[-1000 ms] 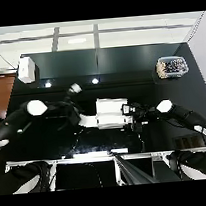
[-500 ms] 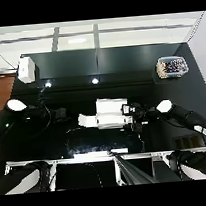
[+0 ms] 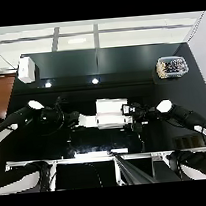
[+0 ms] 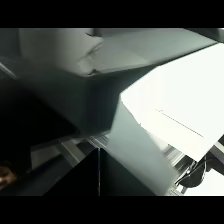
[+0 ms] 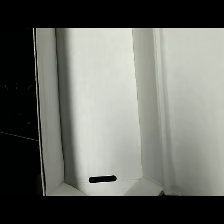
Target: Fold the box and place the chain.
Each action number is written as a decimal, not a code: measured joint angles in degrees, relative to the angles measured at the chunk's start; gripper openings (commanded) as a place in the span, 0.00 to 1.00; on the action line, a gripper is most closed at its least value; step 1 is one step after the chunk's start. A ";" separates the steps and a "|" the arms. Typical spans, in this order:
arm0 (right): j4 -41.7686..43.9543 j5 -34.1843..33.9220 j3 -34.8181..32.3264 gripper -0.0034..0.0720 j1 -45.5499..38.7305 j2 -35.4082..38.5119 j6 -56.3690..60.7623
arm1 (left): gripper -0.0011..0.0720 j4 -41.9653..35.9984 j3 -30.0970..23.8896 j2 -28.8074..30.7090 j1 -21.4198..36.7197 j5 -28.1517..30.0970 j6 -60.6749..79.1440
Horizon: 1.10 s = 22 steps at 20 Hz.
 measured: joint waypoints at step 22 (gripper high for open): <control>0.00 -0.44 0.00 0.29 0.00 0.00 0.02 | 0.77 2.32 12.31 -0.61 -11.45 -3.39 -1.73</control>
